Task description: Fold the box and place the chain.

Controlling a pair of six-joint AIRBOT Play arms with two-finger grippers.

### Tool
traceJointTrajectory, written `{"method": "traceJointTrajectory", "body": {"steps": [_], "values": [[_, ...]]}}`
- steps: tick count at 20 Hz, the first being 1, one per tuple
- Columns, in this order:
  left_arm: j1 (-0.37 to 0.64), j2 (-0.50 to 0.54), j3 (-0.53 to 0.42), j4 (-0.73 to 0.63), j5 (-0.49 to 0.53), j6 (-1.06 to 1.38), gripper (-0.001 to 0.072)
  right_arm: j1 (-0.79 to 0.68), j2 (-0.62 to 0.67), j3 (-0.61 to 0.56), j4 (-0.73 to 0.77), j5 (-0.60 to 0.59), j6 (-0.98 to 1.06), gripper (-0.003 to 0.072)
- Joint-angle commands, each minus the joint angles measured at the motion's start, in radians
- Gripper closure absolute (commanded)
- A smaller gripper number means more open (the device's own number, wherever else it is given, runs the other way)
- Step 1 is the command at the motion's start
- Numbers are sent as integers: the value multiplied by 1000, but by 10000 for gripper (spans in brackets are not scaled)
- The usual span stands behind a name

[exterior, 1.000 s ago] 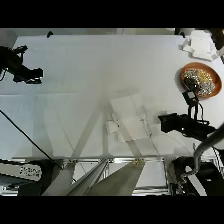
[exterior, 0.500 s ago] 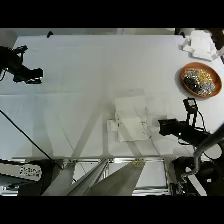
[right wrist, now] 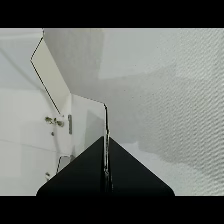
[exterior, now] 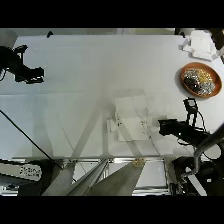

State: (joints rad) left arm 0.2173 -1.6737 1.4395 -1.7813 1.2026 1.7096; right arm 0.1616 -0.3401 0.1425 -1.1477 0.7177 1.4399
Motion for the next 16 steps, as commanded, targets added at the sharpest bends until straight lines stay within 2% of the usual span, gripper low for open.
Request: {"method": "traceJointTrajectory", "body": {"steps": [1, 4, 6, 12, 14, 16], "values": [[-13, -2, 0, -185, 69, 154, 189, 1, 1, -1, 0, 0, 1, 669], [-77, -2, 0, -434, 291, 428, 169, 1, 1, -1, 0, 0, 1, 669], [-153, -2, 0, -515, 356, 518, 171, 1, 1, 0, 0, 0, 1, 669], [-498, -36, -2, -523, 303, 656, 170, 1, 1, -1, 0, 0, 1, 668], [-573, -54, -5, -527, 285, 686, 170, 1, 1, 0, 1, 1, 0, 668], [-593, -58, -31, -539, 235, 687, 170, 1, 1, 0, 1, 3, 0, 668]]}}
